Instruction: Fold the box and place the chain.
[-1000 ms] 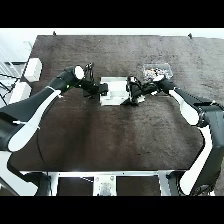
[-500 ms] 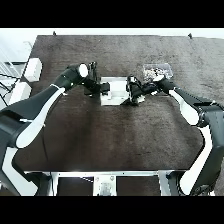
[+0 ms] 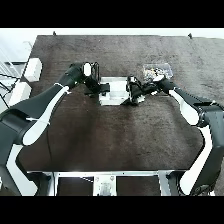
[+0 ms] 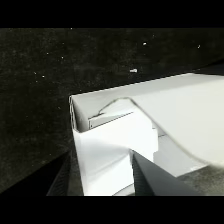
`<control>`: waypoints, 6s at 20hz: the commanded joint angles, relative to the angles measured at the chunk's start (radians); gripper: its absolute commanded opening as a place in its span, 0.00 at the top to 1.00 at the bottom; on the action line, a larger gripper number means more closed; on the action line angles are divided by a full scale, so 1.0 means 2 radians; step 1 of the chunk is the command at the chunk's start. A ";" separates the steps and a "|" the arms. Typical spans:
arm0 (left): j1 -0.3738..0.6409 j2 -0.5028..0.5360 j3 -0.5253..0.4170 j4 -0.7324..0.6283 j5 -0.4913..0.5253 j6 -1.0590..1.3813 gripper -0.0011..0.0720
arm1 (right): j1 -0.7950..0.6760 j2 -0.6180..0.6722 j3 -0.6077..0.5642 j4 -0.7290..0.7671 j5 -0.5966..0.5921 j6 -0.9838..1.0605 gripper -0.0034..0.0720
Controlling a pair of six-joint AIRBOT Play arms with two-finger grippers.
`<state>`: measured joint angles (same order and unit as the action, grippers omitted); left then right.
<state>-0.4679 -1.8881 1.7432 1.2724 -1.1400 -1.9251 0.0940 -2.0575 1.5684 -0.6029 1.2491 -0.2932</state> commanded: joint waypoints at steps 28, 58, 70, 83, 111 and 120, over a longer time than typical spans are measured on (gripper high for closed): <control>-0.030 -0.060 0.105 0.098 -0.096 -0.049 0.48 | 0.000 0.000 0.000 0.000 0.000 0.000 0.30; -0.030 -0.103 0.156 0.063 -0.144 -0.054 0.92 | 0.000 0.000 0.000 0.000 0.000 0.000 0.30; -0.030 -0.099 0.156 0.069 -0.150 -0.041 0.28 | 0.000 0.000 0.000 0.000 0.000 0.000 0.30; -0.009 -0.017 0.155 0.072 -0.167 0.043 0.00 | 0.000 0.000 0.000 0.000 0.000 0.000 0.30; 0.129 0.086 -0.073 -0.222 -0.011 0.816 0.01 | 0.000 0.000 0.000 0.000 0.000 0.000 0.30; 0.129 0.004 -0.073 -0.247 0.014 0.953 0.01 | 0.000 0.000 0.000 0.000 0.000 0.000 0.30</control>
<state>-0.2108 -1.8412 1.5993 0.8001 -1.1244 -0.1310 0.0940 -2.0575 1.5688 -0.6025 1.2491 -0.2932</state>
